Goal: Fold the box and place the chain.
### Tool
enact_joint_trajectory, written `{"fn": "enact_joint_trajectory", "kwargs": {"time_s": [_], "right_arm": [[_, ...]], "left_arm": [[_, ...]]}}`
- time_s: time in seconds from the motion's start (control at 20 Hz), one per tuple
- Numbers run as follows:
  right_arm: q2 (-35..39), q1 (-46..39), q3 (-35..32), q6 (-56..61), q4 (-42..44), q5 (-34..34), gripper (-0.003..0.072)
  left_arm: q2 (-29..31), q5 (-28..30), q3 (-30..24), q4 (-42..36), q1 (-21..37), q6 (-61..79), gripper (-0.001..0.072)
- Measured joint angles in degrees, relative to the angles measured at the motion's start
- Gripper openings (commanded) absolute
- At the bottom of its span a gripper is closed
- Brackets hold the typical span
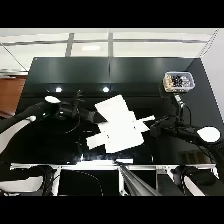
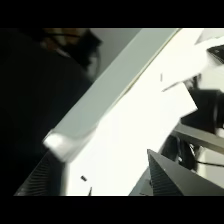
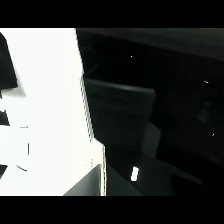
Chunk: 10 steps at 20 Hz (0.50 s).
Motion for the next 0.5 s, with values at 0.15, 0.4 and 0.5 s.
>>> {"fn": "enact_joint_trajectory", "kwargs": {"time_s": [0.15, 0.4, 0.5], "right_arm": [[0.0, 0.0, 0.0, 0.2, -0.1, 0.2, 0.0013], [0.0, 0.0, 0.0, 0.6, -0.2, 0.3, 0.0013], [0.0, 0.0, 0.0, 0.7, -0.2, 0.4, 0.0015]], "left_arm": [[-5.6, -6.5, 3.9, -1.1, -1.1, 4.2, 0.0600], [-9.3, -11.5, 6.5, 1.1, -1.7, 7.5, 0.0082], [-9.7, -13.2, 6.9, 1.6, -1.9, 9.9, 0.0029]]}}
